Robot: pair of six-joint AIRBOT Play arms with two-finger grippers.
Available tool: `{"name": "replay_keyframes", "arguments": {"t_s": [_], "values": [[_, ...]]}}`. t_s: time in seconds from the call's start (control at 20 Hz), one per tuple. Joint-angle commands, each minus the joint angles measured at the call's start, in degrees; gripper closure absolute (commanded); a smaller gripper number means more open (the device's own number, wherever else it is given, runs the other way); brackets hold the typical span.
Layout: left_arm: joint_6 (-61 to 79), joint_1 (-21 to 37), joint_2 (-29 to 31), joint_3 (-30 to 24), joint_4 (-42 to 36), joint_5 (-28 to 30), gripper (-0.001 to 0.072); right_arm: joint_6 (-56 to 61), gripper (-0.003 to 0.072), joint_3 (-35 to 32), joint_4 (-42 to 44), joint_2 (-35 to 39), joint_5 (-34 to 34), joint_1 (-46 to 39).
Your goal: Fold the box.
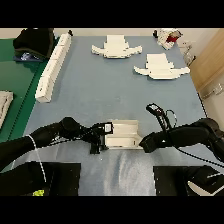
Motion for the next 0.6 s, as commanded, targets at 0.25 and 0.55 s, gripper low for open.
{"name": "replay_keyframes", "arguments": {"t_s": [0.25, 0.55], "values": [[0.0, 0.0, 0.0, 0.0, 0.0, 0.0, 0.0199, 7.1, 0.0551, 9.5, 13.7, -13.4, 17.0, 2.4], [0.0, 0.0, 0.0, 0.0, 0.0, 0.0, 0.0199, 7.0, 0.0552, 11.8, 10.1, -22.9, 17.1, -1.3]]}}
